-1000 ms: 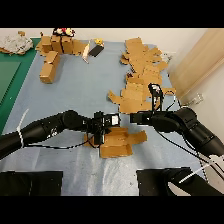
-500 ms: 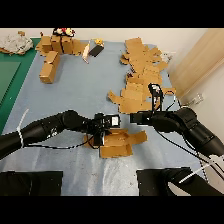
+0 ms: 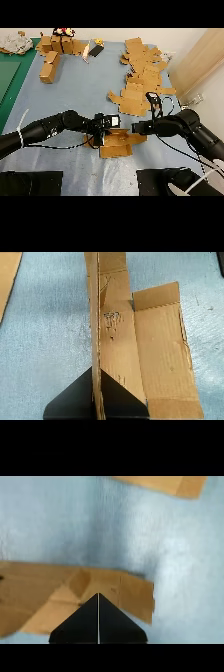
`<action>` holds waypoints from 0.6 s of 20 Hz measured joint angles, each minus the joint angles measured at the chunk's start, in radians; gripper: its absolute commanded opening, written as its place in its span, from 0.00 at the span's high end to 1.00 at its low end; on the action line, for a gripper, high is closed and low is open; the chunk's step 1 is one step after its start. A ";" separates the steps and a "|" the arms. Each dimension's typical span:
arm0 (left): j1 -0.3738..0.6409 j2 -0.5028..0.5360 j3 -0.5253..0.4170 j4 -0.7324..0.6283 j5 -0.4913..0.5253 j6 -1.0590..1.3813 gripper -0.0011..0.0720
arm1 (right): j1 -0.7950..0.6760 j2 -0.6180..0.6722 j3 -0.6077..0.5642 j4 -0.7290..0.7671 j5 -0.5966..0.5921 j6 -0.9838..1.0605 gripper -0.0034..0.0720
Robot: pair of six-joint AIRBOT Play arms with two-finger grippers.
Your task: Fold the box.
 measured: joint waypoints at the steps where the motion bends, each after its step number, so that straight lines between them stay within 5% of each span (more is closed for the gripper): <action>1: 0.000 0.000 0.000 0.000 0.000 0.000 0.97 | 0.012 0.024 0.000 0.010 -0.040 -0.002 0.95; 7: 0.000 0.000 0.000 0.000 0.000 0.000 0.97 | 0.104 0.130 0.000 0.074 -0.168 -0.087 0.95; 12: 0.000 0.000 0.000 0.000 0.000 0.000 0.97 | 0.252 0.148 -0.064 0.091 -0.114 -0.291 0.95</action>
